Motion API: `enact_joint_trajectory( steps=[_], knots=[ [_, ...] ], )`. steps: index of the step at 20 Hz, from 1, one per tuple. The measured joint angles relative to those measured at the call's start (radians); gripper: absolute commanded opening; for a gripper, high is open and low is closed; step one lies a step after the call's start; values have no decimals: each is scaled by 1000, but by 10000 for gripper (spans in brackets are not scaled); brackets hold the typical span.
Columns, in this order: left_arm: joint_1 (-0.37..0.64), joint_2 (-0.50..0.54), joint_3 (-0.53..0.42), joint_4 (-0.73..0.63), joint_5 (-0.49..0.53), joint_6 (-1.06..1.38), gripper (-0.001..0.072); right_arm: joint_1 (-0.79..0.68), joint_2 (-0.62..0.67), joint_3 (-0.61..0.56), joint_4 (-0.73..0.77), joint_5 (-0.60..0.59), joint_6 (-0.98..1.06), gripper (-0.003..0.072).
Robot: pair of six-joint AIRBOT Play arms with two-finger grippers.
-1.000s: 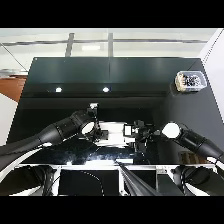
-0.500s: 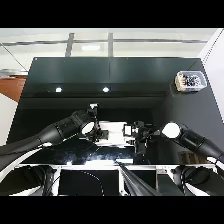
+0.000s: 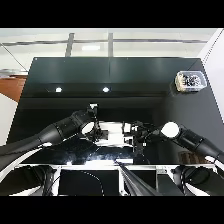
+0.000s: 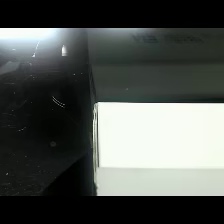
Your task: Fold the box and place the chain.
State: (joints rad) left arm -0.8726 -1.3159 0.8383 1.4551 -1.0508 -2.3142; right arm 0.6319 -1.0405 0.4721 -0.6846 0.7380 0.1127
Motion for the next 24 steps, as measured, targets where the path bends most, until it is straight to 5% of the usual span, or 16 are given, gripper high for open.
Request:
enact_joint_trajectory(
  steps=[13,15,17,18,19,21,23,24],
  knots=[
    [0,0,0,-1,3,-2,33,97,-31,0,23,-142,14,272],
    [0,0,0,-2,5,0,33,98,-31,0,23,-143,15,425],
    [0,0,0,-3,5,0,33,99,-31,0,22,-146,16,235],
    [0,0,0,-2,4,0,33,99,-31,0,21,-150,20,354],
    [0,0,0,-3,5,0,33,99,-31,0,21,-151,19,397],
    [0,0,0,-3,5,-1,33,99,-31,0,19,-154,19,192],
    [0,0,0,-2,3,-3,33,99,-31,0,12,-156,21,156],
    [0,0,0,-2,3,-3,33,99,-31,0,8,-156,21,35]
  ],
)
